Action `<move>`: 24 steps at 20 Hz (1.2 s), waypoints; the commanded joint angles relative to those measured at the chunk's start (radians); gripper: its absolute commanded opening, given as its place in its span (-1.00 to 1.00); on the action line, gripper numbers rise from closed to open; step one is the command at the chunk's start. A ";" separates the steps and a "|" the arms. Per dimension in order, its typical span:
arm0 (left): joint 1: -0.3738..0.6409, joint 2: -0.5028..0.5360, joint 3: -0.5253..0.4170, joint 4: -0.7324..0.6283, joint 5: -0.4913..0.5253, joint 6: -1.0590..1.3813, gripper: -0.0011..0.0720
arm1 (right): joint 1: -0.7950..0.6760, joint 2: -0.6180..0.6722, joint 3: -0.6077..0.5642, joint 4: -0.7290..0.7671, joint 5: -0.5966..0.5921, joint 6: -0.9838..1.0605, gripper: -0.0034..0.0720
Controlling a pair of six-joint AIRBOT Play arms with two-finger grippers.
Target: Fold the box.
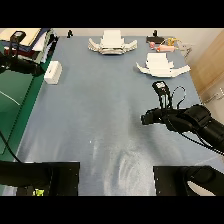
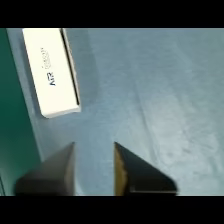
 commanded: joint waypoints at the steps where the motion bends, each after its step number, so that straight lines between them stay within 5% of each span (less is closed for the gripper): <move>1: -0.034 0.120 0.001 -0.002 -0.267 -0.146 -0.93 | -0.001 0.000 0.000 0.000 0.000 0.000 -0.85; 5: -0.171 0.146 -0.026 -0.004 -0.436 -0.264 -0.94 | -0.001 0.000 0.000 0.000 0.000 0.000 -0.85; 16: -0.617 0.364 -0.584 -0.003 0.007 -0.365 -0.94 | -0.001 0.000 0.000 0.000 0.000 0.000 -0.85; 24: -0.659 0.366 -0.642 -0.007 0.032 -0.364 -0.93 | -0.001 0.000 0.000 0.000 0.000 0.000 -0.85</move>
